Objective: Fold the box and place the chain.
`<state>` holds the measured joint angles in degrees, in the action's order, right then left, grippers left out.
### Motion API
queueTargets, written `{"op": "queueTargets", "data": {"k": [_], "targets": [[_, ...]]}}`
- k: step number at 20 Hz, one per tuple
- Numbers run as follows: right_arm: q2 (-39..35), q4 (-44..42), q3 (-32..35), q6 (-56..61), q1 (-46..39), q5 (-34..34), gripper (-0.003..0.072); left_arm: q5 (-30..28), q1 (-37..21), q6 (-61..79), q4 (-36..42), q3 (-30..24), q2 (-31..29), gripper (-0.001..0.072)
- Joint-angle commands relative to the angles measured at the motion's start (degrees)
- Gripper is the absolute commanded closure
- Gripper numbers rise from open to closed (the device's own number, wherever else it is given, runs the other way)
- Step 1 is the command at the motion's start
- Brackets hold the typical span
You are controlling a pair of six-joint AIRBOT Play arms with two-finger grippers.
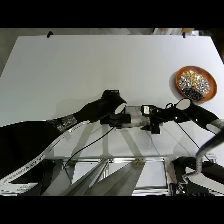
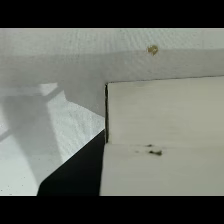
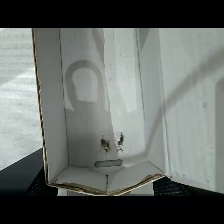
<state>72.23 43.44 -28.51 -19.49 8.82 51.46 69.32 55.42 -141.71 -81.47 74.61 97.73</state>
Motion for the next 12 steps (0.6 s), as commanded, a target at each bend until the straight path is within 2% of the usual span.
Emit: {"op": "queueTargets", "data": {"k": [1, 6, 7, 9, 10, 12], "targets": [[0.02, 0.04, -0.02, -0.07, 0.04, 0.02, 0.0330, -0.50, 0.04, 0.02, 0.11, -0.02, 0.04, 0.0703], [0.02, 0.04, -0.02, -0.07, 0.04, 0.02, 0.0330, -0.50, 0.04, 0.07, 1.09, -0.02, -0.07, 0.0698], [0.04, 0.04, -0.02, -0.07, 0.04, 0.02, 0.0330, -0.44, 0.04, 0.11, 1.29, -0.02, -0.20, 0.0668], [0.02, 0.04, -0.02, -0.07, 0.04, 0.02, 0.0330, -0.26, 0.00, 0.26, 1.31, -0.02, -0.87, 0.0513], [0.02, 0.04, -0.02, -0.07, 0.04, 0.02, 0.0330, -0.13, -0.15, 0.35, 1.29, -0.02, -1.40, 0.0487], [0.02, 0.04, -0.02, -0.07, 0.04, 0.02, 0.0330, 0.39, -0.48, 1.40, 1.29, -0.02, -2.62, 0.0486]]}}
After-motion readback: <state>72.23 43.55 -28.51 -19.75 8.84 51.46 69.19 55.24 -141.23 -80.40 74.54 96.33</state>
